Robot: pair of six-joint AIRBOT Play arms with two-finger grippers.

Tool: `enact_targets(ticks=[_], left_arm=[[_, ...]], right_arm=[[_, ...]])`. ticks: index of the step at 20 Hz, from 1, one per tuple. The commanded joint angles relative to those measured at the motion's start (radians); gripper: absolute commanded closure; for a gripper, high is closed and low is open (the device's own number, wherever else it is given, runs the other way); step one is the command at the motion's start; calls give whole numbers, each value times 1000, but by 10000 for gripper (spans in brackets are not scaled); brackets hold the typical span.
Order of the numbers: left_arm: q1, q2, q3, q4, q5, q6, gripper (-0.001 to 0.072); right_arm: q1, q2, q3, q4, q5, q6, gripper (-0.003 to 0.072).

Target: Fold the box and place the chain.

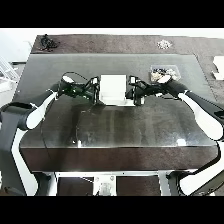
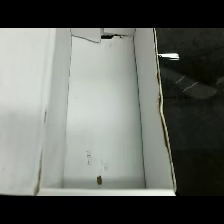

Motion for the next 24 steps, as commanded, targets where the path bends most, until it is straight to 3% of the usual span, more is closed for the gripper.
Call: enact_targets(ticks=[1, 5, 10, 13, 16, 20, 24], left_arm=[[1, 0, 0, 0, 2, 0, 250], [2, 0, 0, 0, 2, 0, 251], [1, 0, 0, 0, 3, 1, 250], [1, 0, 0, 0, 2, 1, 251], [1, 0, 0, 0, 2, 1, 251], [1, 0, 0, 0, 2, 1, 250], [1, 1, 0, 0, 3, 1, 250]], right_arm=[[-13, 47, 0, -56, -22, 108, 672], [-19, 117, 0, -206, 7, 402, 673], [-40, 260, 0, -270, 51, 893, 674], [-113, 311, -1, -311, 182, 1123, 674], [-200, 312, -16, -311, 216, 1206, 674], [-270, 295, -100, -310, 140, 1206, 674], [-277, 201, -153, -268, 104, 1191, 674]])
